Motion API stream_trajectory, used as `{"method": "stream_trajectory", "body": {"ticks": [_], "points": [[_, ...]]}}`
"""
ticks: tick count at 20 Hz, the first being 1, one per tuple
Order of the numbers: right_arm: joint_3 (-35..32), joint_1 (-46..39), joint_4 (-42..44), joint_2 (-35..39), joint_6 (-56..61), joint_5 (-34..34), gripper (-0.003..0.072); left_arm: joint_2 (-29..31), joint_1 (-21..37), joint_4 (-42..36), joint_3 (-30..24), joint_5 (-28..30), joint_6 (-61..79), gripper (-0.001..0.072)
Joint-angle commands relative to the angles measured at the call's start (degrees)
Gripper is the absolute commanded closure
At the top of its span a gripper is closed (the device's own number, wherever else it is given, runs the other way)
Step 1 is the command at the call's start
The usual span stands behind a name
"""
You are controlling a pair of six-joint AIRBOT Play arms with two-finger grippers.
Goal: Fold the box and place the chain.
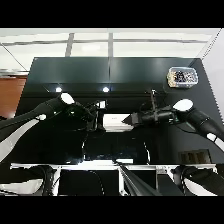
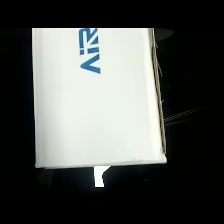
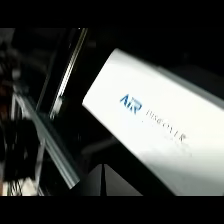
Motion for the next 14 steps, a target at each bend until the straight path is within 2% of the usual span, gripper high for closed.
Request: {"method": "stream_trajectory", "body": {"ticks": [1,3,8,14], "points": [[-2.67,3.54,4.35,-0.70,3.93,-13.62,0.0671,-0.02,-0.02,-0.02,0.02,0.00,0.02,0.0357],[-2.67,3.63,0.63,-0.70,7.80,-15.61,0.0671,-0.02,-0.02,-0.02,0.02,0.00,0.02,0.0357],[-2.69,3.65,-10.05,-0.70,16.02,-14.10,0.0671,-0.02,-0.02,-0.02,0.02,0.00,0.02,0.0355],[-2.69,3.67,-12.87,-0.70,16.22,-14.29,0.0671,-0.02,-0.02,-0.02,0.02,0.00,0.02,0.0353]]}}
